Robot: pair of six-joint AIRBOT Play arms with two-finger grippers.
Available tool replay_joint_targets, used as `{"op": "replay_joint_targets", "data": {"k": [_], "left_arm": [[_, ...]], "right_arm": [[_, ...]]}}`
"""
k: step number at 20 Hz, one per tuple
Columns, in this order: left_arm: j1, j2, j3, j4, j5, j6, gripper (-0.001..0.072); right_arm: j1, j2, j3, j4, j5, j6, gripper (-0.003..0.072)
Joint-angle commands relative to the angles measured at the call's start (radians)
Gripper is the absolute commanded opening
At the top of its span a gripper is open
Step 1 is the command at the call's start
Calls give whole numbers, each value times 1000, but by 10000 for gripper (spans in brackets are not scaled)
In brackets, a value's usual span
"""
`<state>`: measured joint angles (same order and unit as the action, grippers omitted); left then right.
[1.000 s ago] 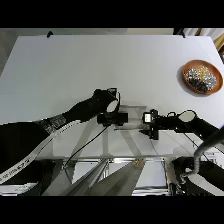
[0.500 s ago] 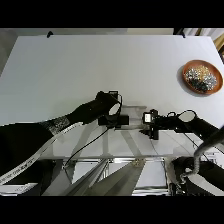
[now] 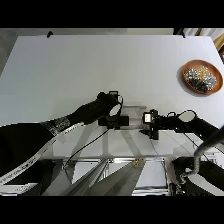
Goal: Fold the box and place the chain.
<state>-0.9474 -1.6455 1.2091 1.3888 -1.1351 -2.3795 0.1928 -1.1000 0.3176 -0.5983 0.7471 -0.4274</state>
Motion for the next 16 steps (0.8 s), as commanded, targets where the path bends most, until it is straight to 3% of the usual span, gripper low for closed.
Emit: {"op": "replay_joint_targets", "data": {"k": [1,6,9,11,12,13,16], "left_arm": [[-1,1,1,8,1,-3,345],[-1,0,1,42,13,-4,341],[-8,-11,1,38,24,-4,262],[-13,-21,1,37,23,-4,249],[-14,-22,1,37,21,-3,172],[-14,-22,1,37,20,-3,18],[-14,-22,1,37,3,-3,4]], "right_arm": [[0,1,0,0,0,0,297],[0,1,0,0,0,0,297],[0,1,0,0,0,0,297],[0,1,0,0,0,0,297],[0,1,0,0,0,0,297],[0,1,0,0,0,0,297],[0,1,0,0,0,0,297]]}}
